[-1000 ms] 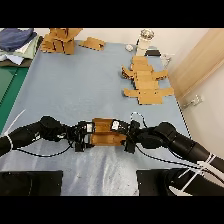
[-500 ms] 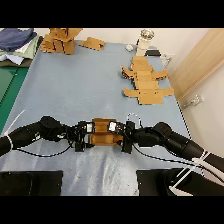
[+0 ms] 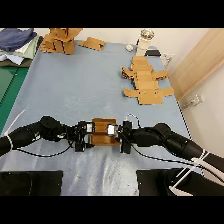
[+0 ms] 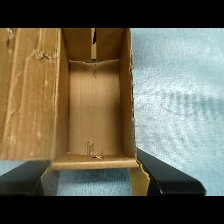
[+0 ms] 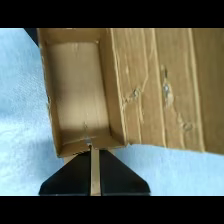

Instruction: Fold the box.

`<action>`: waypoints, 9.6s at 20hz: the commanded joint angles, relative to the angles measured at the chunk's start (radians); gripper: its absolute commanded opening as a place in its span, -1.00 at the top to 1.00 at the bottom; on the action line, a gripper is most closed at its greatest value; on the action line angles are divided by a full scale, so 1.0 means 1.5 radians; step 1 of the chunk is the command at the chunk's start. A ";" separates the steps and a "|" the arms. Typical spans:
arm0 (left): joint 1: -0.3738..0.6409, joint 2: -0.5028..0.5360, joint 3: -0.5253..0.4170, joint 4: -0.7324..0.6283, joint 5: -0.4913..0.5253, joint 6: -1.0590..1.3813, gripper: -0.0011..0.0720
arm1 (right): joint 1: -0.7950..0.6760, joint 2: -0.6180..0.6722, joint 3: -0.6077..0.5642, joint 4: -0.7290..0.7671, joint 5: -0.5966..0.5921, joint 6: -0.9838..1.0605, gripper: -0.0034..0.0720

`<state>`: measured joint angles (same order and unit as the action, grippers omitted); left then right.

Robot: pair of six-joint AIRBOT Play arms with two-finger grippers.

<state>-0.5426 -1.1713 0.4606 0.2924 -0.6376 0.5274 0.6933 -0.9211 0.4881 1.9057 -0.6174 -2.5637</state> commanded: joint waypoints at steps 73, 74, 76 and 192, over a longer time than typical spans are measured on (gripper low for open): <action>0.000 0.000 0.000 0.000 0.000 0.000 -0.34 | -0.071 -0.045 0.086 0.108 -0.169 0.845 -0.04; 0.000 0.000 0.000 0.000 0.000 0.000 -0.34 | -0.055 -0.063 0.106 0.082 -0.183 0.881 -0.04; 0.000 0.000 0.000 0.000 0.000 0.000 -0.34 | -0.018 -0.098 0.149 -0.003 -0.214 0.971 -0.04; 0.000 0.000 0.000 0.000 0.000 0.000 -0.34 | 0.220 0.067 0.016 -0.279 0.097 0.157 0.32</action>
<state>-0.5434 -1.1713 0.4606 0.2935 -0.6361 0.5270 1.0138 -0.8520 0.5110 1.4944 -0.4694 -2.3363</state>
